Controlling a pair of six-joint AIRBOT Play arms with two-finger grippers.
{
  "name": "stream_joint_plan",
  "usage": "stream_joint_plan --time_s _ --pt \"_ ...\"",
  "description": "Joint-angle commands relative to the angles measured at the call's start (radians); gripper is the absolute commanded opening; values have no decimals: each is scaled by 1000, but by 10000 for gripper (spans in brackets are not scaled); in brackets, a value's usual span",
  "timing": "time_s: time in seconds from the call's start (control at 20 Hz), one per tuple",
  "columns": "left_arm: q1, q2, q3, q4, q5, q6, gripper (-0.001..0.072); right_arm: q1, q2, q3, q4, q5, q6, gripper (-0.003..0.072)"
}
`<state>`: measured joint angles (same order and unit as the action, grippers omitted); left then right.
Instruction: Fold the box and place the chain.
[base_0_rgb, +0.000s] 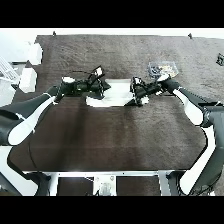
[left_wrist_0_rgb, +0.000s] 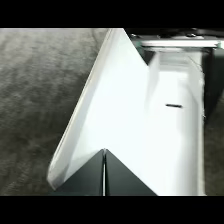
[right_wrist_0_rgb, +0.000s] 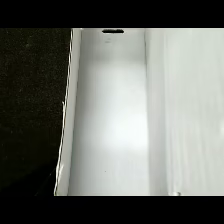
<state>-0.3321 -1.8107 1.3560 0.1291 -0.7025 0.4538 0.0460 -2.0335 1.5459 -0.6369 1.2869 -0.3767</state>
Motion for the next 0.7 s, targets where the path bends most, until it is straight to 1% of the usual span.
stream_joint_plan --time_s 0.0,0.2,0.4,0.65 --pt "-1 -20 37 -2 60 -9 21 1 0 0 0 0 0 540" --pt "-1 -20 36 3 61 -23 22 1 0 0 0 0 0 539" --pt "-1 -30 36 78 59 -83 22 1 0 0 0 0 0 539" --pt "-2 -52 35 82 38 -80 22 1 0 0 0 0 0 540"
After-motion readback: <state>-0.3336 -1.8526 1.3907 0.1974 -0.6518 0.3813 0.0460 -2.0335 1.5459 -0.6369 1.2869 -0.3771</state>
